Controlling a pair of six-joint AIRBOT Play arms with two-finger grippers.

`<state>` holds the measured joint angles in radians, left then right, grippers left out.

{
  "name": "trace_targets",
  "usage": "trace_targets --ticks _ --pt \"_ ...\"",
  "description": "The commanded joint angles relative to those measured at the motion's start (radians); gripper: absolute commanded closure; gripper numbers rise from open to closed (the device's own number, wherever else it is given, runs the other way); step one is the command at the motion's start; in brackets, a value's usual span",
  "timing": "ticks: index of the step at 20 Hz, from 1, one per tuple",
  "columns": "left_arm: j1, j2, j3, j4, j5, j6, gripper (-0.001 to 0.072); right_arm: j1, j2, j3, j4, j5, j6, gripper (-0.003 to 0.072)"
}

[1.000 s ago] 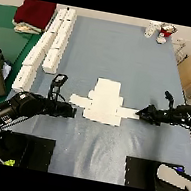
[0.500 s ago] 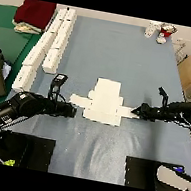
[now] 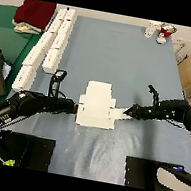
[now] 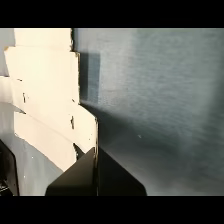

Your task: Fold the box.

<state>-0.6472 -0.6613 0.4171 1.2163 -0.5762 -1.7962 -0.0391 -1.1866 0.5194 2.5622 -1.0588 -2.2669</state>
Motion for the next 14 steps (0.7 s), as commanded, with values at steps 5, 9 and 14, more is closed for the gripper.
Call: trace_targets --ticks 5,9,14 --pt "0.0 0.001 0.006 -0.043 0.018 -0.011 0.0697 0.04 0.236 -0.146 0.002 0.042 0.043 0.0686" --pt "0.047 0.0 0.007 -0.051 0.033 -0.01 0.0695 0.04 0.417 -0.235 0.002 0.053 0.071 0.0686" --pt "0.262 -0.005 0.04 -0.095 -0.013 0.117 0.0417 0.04 0.579 -0.306 -0.009 0.055 0.123 0.0686"
